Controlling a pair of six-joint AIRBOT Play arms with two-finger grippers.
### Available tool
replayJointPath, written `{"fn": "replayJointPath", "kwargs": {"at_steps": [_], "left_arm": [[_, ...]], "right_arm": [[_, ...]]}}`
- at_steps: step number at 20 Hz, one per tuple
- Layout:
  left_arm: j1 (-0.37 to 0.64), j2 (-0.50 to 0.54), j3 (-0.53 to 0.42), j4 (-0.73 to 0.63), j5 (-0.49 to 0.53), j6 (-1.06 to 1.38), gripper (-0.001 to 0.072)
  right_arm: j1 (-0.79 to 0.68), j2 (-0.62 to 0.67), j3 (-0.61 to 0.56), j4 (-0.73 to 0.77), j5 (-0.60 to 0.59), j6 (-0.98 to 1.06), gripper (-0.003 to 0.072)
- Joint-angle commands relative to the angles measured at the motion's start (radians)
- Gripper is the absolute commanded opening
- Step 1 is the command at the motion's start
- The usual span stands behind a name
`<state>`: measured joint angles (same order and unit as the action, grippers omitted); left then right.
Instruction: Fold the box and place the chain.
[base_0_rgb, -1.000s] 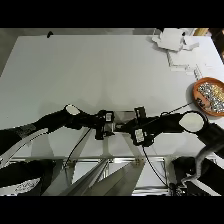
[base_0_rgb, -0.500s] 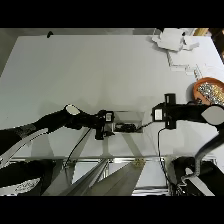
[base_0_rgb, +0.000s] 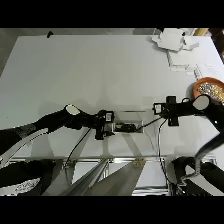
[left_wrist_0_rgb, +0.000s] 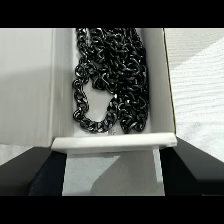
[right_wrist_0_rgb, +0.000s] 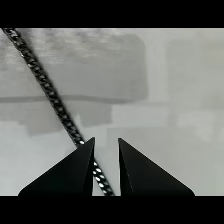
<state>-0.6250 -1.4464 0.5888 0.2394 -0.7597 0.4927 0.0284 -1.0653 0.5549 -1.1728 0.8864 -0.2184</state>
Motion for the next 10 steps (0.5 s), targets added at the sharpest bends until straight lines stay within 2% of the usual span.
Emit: {"fn": "replayJointPath", "kwargs": {"at_steps": [1,10], "left_arm": [[0.0,0.0,0.0,0.0,0.0,0.0,0.0273],[0.0,0.0,0.0,0.0,0.0,0.0,0.0273]], "right_arm": [[0.01,-0.081,0.0,-0.002,0.004,-0.028,0.0178],[0.01,-0.1,-0.012,-0.001,0.048,-0.03,0.0176]]}}
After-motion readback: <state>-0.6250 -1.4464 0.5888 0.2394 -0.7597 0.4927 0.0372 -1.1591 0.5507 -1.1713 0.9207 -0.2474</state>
